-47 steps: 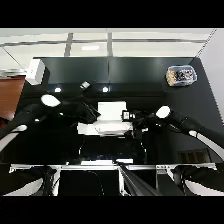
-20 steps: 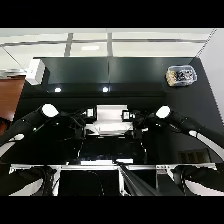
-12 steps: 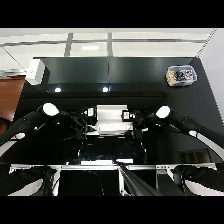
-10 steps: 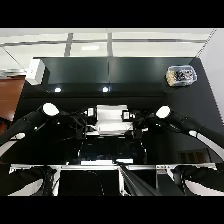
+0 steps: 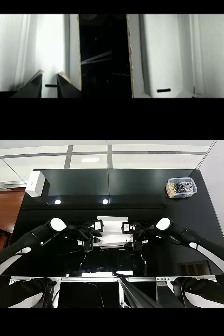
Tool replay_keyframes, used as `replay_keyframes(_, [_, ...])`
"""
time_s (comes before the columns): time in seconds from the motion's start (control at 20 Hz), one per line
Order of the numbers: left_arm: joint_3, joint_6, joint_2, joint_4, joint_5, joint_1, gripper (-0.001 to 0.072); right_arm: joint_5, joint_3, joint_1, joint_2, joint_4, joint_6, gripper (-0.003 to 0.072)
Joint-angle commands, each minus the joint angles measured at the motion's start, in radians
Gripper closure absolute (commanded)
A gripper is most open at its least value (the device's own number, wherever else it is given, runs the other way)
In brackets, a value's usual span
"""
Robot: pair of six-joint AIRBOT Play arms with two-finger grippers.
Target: Fold the box and place the chain.
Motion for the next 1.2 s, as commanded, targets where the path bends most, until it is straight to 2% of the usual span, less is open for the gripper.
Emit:
replay_keyframes(0.0, [0.001, -0.037, -0.008, -0.047, 0.043, -0.018, 0.0489, 0.001, 0.0, 0.0, -0.001, 0.001, 0.0, 0.0256])
replay_keyframes(0.25, [0.001, -0.052, -0.008, -0.018, -0.001, -0.021, 0.0491, 0.001, 0.0, 0.001, -0.001, 0.001, 0.0, 0.0256])
replay_keyframes(0.3, [0.001, -0.052, -0.008, -0.006, -0.004, -0.021, 0.0572, 0.001, 0.0, 0.0, -0.001, 0.001, 0.0, 0.0256])
replay_keyframes(0.35, [0.0, -0.053, -0.008, -0.006, -0.004, -0.021, 0.0509, 0.001, 0.0, 0.0, -0.001, 0.001, 0.0, 0.0256])
replay_keyframes(0.4, [0.0, -0.056, -0.008, -0.011, 0.002, -0.021, 0.0351, 0.001, 0.0, 0.001, -0.001, 0.001, 0.0, 0.0256])
replay_keyframes(0.5, [0.0, -0.056, -0.008, -0.005, 0.0, -0.02, 0.0339, 0.001, 0.0, 0.001, -0.001, 0.001, 0.0, 0.0256])
replay_keyframes(0.55, [0.0, -0.058, -0.007, -0.005, -0.001, -0.021, 0.0408, 0.001, 0.0, 0.0, -0.001, 0.001, 0.0, 0.0256])
replay_keyframes(0.6, [0.0, -0.073, -0.007, -0.006, -0.001, -0.021, 0.0559, 0.001, 0.0, 0.0, -0.001, 0.001, 0.0, 0.0256])
replay_keyframes(0.7, [0.0, -0.12, -0.007, -0.005, 0.008, -0.02, 0.031, 0.001, 0.0, 0.0, -0.001, 0.001, 0.0, 0.0256])
replay_keyframes(0.75, [0.002, -0.142, -0.005, 0.006, 0.005, -0.017, 0.0438, 0.001, 0.0, 0.0, -0.001, 0.001, 0.0, 0.0256])
replay_keyframes(0.8, [0.007, -0.158, 0.002, 0.043, -0.008, -0.011, 0.0662, 0.001, 0.0, 0.0, -0.001, 0.001, 0.0, 0.0256])
replay_keyframes(0.9, [0.018, -0.311, 0.041, 0.111, -0.033, 0.014, 0.0678, 0.001, 0.0, 0.001, -0.001, 0.001, 0.0, 0.0256])
replay_keyframes(1.05, [0.019, -0.464, 0.163, 0.189, -0.15, 0.1, 0.068, 0.001, 0.0, 0.0, -0.001, 0.001, 0.0, 0.0256])
replay_keyframes(1.15, [0.018, -0.617, 0.246, 0.317, -0.206, 0.185, 0.068, 0.001, 0.0, 0.0, -0.001, 0.001, 0.0, 0.0256])
